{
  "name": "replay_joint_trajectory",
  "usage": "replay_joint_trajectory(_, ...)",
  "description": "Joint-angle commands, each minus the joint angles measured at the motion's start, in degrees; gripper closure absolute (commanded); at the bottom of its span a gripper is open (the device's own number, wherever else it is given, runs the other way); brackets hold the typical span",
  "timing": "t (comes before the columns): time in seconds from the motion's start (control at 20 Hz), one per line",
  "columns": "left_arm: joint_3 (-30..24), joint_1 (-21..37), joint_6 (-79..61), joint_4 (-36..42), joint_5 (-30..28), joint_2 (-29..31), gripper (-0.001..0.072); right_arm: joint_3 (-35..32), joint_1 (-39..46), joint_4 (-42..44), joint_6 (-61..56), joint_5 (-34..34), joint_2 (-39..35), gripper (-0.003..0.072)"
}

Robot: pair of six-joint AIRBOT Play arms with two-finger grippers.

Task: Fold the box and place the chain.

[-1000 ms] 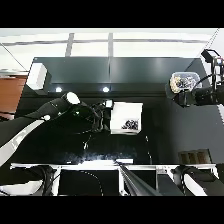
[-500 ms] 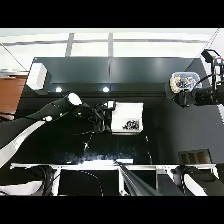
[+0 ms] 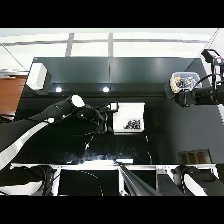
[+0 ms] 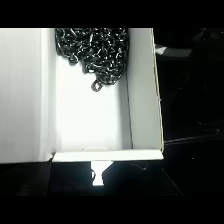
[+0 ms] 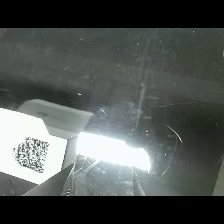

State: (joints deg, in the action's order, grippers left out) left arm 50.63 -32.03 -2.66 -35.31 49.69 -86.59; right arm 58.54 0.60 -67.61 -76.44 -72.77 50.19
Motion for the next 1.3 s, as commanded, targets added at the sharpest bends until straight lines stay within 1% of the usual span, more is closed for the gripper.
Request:
replay_joint_trajectory(0.0, 0.04, -0.39, 2.03, -0.20, -1.92, -0.04, 0.0002, 0.04, -0.02, -0.02, -0.02, 0.04, -0.02, 0.0268)
replay_joint_trajectory(0.05, 0.04, -0.39, 2.03, -0.20, -1.88, -0.04, 0.0004, 0.04, -0.02, -0.02, -0.02, 0.04, -0.02, 0.0268)
replay_joint_trajectory(0.15, 0.04, -0.37, 2.03, -0.20, -1.86, -0.04, 0.0072, 0.04, -0.02, -0.02, -0.02, 0.04, -0.02, 0.0268)
replay_joint_trajectory(0.2, 0.04, -0.37, 2.01, -0.28, -1.70, -0.04, 0.0165, 0.04, -0.02, -0.02, -0.02, 0.02, -0.02, 0.0268)
replay_joint_trajectory(0.25, 0.04, -0.37, 1.99, -0.57, -1.44, -0.04, 0.0221, 0.00, -0.02, -0.02, -0.02, 0.11, -0.02, 0.0268)
replay_joint_trajectory(0.35, 0.04, -0.37, 1.99, -0.79, -1.42, -0.04, 0.0222, -1.33, -0.02, 0.02, -0.24, 2.08, -0.02, 0.0268)
replay_joint_trajectory(0.4, 0.04, -0.37, 1.99, -0.92, -1.44, -0.04, 0.0223, -3.04, -0.39, -0.13, -0.33, 3.65, -0.02, 0.0267)
replay_joint_trajectory(0.45, 0.04, -0.37, 1.99, -0.92, -1.44, -0.04, 0.0223, -5.25, -0.81, -0.37, -0.39, 5.97, 0.02, 0.0150)
replay_joint_trajectory(0.5, 0.04, -0.37, 1.99, -0.92, -1.44, -0.04, 0.0223, -8.17, -1.44, -0.13, -0.46, 9.57, 0.24, -0.0008)
replay_joint_trajectory(0.55, 0.04, -0.37, 1.99, -0.92, -1.46, -0.04, 0.0223, -10.45, -2.21, 0.24, -0.48, 13.14, 1.03, -0.0009)
replay_joint_trajectory(0.6, 0.04, -0.37, 1.99, -0.92, -1.46, -0.04, 0.0222, -11.32, -2.80, 1.97, -0.48, 15.74, 3.06, -0.0009)
replay_joint_trajectory(0.7, 0.04, -0.37, 1.99, -0.94, -1.51, -0.04, 0.0223, -9.20, -2.64, 9.68, 1.29, 16.79, 10.45, -0.0009)
replay_joint_trajectory(0.8, 0.04, -0.39, 1.99, -1.03, -1.51, -0.04, 0.0222, -4.22, -2.62, 17.79, 9.27, 18.32, 19.12, -0.0010)
replay_joint_trajectory(0.85, 0.04, -0.39, 1.99, -1.31, -1.55, -0.04, 0.0223, -0.74, -2.62, 20.76, 12.22, 17.42, 23.56, -0.0009)
replay_joint_trajectory(0.95, 0.04, -0.46, 1.97, -1.38, -1.70, -0.04, 0.0222, 6.32, -2.64, 25.68, 17.53, 11.50, 32.35, -0.0009)
replay_joint_trajectory(1.0, 0.04, -0.50, 1.86, -1.62, -1.95, -0.04, 0.0222, 8.59, -2.73, 28.59, 21.33, 8.50, 35.60, -0.0009)
replay_joint_trajectory(1.05, 0.04, -0.74, 1.77, -2.16, -2.62, -0.04, 0.0222, 9.51, -2.84, 30.86, 26.03, 6.56, 37.42, -0.0009)
replay_joint_trajectory(1.1, 0.04, -1.16, 1.75, -2.69, -3.54, -0.04, 0.0222, 9.53, -3.10, 31.28, 32.48, 5.49, 38.01, -0.0009)
replay_joint_trajectory(1.2, 0.04, -2.01, 1.77, -4.55, -4.92, -0.04, 0.0221, 9.53, -3.67, 28.57, 44.89, 2.08, 37.88, -0.0009)
replay_joint_trajectory(1.25, 0.04, -2.27, 1.79, -4.96, -4.87, -0.04, 0.0221, 9.53, -3.69, 28.35, 48.87, -0.63, 37.79, -0.0009)
